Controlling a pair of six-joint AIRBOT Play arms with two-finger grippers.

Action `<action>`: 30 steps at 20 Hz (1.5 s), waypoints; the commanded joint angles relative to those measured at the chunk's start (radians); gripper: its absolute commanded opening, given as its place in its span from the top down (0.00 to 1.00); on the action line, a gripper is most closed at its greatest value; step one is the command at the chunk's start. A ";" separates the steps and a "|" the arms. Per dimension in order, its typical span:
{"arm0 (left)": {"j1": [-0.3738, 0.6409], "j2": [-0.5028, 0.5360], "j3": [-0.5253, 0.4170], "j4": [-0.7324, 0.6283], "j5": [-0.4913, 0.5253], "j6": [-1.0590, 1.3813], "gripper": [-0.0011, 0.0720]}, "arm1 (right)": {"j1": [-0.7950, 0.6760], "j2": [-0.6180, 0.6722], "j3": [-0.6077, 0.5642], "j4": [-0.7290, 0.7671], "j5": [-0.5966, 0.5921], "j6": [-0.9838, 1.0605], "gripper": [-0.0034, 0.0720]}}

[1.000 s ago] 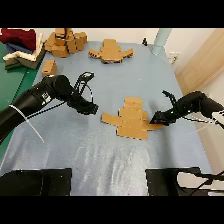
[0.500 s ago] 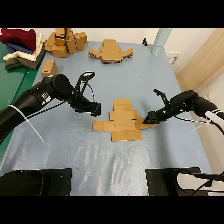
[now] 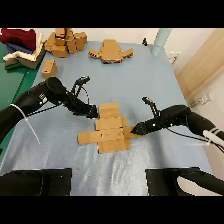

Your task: Fold the box.

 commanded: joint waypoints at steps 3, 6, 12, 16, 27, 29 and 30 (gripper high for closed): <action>0.108 -0.162 0.001 -0.277 -0.016 0.261 0.13 | 0.097 0.088 -0.060 0.008 0.099 -0.018 0.95; 0.101 -0.280 0.055 -0.370 -0.048 0.348 0.13 | 0.110 0.088 -0.060 0.008 0.104 -0.018 0.95; 0.094 -0.398 0.138 -0.435 -0.270 0.454 0.19 | 0.110 0.089 -0.060 0.000 0.108 -0.015 0.95; 0.102 -0.398 0.138 -0.434 -0.317 0.489 0.54 | 0.110 0.088 -0.060 0.000 0.109 -0.014 0.95; 0.101 -0.397 0.149 -0.434 -0.329 0.618 0.97 | 0.110 0.089 -0.059 0.000 0.108 -0.005 0.70; 0.095 -0.396 0.164 -0.435 -0.324 0.658 0.98 | 0.108 0.090 -0.046 -0.028 0.126 0.044 0.33; 0.085 -0.385 0.168 -0.436 -0.296 0.667 0.98 | 0.106 0.090 -0.022 -0.085 0.137 0.119 0.33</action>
